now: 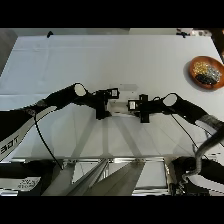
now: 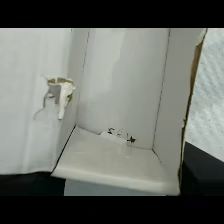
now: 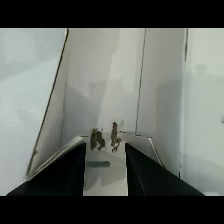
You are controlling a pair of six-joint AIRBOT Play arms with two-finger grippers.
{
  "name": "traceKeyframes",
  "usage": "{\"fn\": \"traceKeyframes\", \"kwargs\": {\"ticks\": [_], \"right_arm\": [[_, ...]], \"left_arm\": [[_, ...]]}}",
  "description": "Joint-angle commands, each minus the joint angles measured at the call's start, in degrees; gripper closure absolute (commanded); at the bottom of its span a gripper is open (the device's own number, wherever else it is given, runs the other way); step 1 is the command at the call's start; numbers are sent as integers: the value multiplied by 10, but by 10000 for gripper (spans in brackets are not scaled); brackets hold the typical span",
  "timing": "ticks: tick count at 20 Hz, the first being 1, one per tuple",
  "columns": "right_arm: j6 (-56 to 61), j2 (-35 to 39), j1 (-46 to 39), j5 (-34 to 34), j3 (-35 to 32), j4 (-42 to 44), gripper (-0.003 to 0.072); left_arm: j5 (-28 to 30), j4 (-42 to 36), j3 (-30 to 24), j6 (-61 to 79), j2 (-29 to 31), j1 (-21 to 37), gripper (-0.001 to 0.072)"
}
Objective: Fold the box and place the chain.
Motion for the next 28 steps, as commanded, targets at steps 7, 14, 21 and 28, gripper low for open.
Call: {"fn": "traceKeyframes", "kwargs": {"ticks": [7,14,21,28], "right_arm": [[173,43,-7,3,1,-221,671],[248,151,-136,172,1,-238,672],[563,202,-239,233,1,-197,671],[815,156,-342,273,1,-250,675]], "left_arm": [[-2,0,0,1,0,0,498],[-4,0,0,1,0,0,498],[-6,0,0,1,0,0,498],[-6,0,0,1,0,0,498]]}}
